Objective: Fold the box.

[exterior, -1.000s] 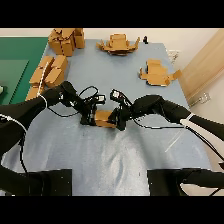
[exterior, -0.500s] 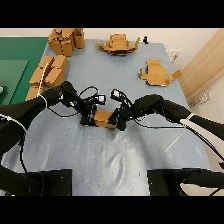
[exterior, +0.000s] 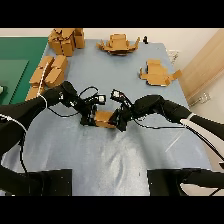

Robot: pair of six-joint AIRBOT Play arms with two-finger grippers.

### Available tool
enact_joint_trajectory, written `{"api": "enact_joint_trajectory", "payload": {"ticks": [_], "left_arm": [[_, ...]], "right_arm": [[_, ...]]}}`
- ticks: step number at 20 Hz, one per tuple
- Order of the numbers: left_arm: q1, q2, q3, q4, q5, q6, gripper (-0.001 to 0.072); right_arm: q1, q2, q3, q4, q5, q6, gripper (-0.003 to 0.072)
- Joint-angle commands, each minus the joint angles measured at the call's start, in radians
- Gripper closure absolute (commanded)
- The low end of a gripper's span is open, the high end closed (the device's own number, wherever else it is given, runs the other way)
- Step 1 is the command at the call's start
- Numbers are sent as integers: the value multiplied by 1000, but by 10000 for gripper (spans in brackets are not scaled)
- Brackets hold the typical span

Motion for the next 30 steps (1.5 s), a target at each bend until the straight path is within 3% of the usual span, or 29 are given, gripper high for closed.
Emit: {"api": "enact_joint_trajectory", "payload": {"ticks": [1,16,18,19,20,21,30], "left_arm": [[0,0,0,0,1,-1,544],[0,0,0,0,1,-1,544],[0,0,0,0,1,-1,544],[0,0,0,0,1,-1,544],[0,0,0,0,1,-1,544],[0,0,0,-1,1,-1,543],[0,0,0,-1,3,-1,544]], "right_arm": [[1,0,2,27,-2,1,481],[1,17,25,64,-23,6,487],[2,16,25,65,-18,5,534],[2,16,26,72,-6,5,545],[2,16,26,88,10,0,646],[2,16,27,114,18,-27,676],[131,-10,28,144,290,-28,680]]}}
